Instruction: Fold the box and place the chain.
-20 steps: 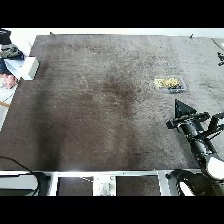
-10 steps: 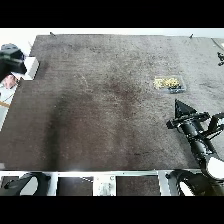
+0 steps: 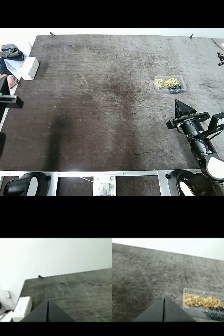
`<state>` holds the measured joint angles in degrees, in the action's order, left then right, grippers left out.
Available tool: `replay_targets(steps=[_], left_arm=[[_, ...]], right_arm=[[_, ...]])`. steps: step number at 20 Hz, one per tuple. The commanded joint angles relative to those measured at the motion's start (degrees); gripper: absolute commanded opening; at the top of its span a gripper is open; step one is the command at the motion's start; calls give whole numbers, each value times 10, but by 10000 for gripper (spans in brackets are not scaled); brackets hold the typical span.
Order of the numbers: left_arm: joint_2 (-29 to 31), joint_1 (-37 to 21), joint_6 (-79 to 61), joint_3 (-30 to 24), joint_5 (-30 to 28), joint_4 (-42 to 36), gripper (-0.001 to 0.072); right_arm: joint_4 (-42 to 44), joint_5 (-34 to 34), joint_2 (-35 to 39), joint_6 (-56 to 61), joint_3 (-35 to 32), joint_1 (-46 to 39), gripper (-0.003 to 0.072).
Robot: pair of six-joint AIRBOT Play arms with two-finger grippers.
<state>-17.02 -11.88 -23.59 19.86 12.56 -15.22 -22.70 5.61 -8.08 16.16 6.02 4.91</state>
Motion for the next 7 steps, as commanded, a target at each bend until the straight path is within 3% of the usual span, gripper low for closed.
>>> replay_targets(steps=[1,7], left_arm=[[52,0,-4,-42,-35,-8,4],[52,0,17,-65,-62,-8,9]], right_arm=[[0,0,0,0,0,0,-11],[0,0,0,0,0,0,-11]])
